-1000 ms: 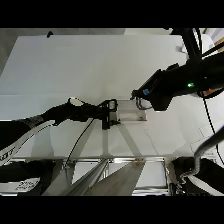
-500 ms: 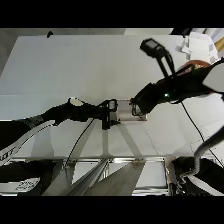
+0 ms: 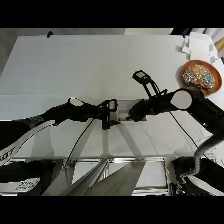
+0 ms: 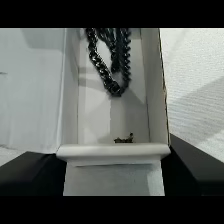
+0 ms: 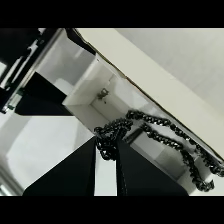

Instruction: Fold the box and place the chain.

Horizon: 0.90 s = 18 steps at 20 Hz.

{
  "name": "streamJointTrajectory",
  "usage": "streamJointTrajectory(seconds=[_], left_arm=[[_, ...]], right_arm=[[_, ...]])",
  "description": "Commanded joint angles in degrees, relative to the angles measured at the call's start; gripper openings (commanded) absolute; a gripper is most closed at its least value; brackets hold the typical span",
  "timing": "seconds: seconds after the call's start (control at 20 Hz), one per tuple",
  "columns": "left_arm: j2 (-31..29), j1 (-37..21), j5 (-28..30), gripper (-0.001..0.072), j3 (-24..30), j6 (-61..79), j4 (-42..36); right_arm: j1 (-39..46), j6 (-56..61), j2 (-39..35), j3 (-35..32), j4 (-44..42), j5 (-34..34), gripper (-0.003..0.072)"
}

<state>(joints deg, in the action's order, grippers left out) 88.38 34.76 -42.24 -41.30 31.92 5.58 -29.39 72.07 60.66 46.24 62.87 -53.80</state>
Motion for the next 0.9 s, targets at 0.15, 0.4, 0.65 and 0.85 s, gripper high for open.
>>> streamJointTrajectory(seconds=[0.15, 0.4, 0.65, 0.85], left_arm=[[0.0, -0.02, 0.0, 0.0031, -0.02, 0.02, 0.02], [0.0, -0.02, 0.0, 0.0031, -0.02, 0.02, 0.02], [0.0, -0.04, 0.0, 0.0031, -0.02, 0.02, 0.02], [0.0, -0.04, 0.0, 0.0031, -0.02, 0.02, 0.02]], right_arm=[[-0.66, 1.7, 3.91, -1.51, -0.39, 3.3, 0.0015], [-0.66, 3.17, 4.13, -1.51, -0.37, 3.19, 0.0015], [-0.66, 6.67, 4.13, -1.51, 1.66, 1.99, 0.0019], [-0.66, 10.6, 4.13, -1.51, 6.14, 0.96, 0.0066]])
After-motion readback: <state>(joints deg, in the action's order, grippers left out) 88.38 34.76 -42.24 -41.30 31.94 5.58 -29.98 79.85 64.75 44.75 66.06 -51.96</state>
